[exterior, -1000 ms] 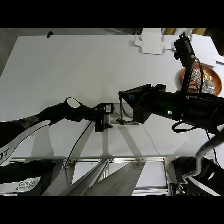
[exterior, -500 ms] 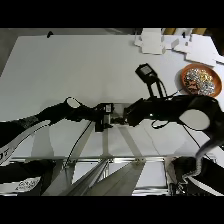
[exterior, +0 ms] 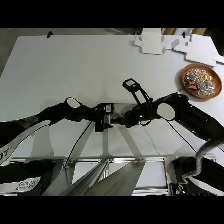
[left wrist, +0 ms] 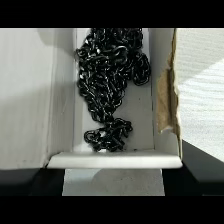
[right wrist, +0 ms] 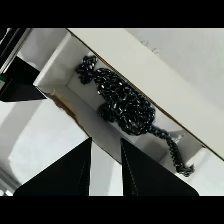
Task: Fold the box and place the chain.
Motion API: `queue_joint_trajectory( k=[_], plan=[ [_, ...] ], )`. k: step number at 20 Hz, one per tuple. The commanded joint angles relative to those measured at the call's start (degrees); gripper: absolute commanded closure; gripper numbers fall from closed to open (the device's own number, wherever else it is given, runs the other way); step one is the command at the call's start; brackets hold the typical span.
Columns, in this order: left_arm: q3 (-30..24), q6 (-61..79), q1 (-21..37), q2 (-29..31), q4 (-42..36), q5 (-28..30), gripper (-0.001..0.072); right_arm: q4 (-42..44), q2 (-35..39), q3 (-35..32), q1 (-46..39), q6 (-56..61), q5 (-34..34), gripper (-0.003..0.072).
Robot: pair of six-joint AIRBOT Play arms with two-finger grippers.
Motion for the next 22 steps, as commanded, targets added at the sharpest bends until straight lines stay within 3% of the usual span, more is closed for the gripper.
queue_joint_trajectory(
  k=[1, 6, 9, 12, 13, 15, 22],
  plan=[
    [-0.02, 0.0, 0.0, 0.04, 0.02, 0.02, 0.0557, -0.37, 1.51, 3.61, -3.91, -1.14, 5.27, 0.0474],
    [-0.02, 0.0, 0.0, 0.04, 0.02, 0.0, 0.0557, -7.19, 2.25, 6.51, -17.22, -0.26, 10.6, 0.0506],
    [-0.02, 0.0, 0.0, 0.04, 0.02, 0.02, 0.0557, -13.94, -1.51, 6.4, -22.8, 3.65, 12.0, 0.0537],
    [-0.02, 0.0, 0.0, 0.04, 0.02, 0.02, 0.0557, -14.69, -7.15, 6.05, -25.46, 5.14, 10.32, 0.0566],
    [-0.02, 0.0, 0.0, 0.04, 0.02, 0.0, 0.0557, -14.93, -9.01, 6.05, -25.7, 5.6, 9.38, 0.0532],
    [-0.02, 0.0, 0.0, 0.04, 0.02, 0.02, 0.0557, -14.93, -12.61, 6.05, -25.77, 5.57, 8.35, 0.0287],
    [-0.02, 0.0, 0.0, 0.04, 0.02, 0.0, 0.0557, -15.02, -19.19, 6.05, -25.77, 5.68, 5.2, 0.0286]
  ],
)
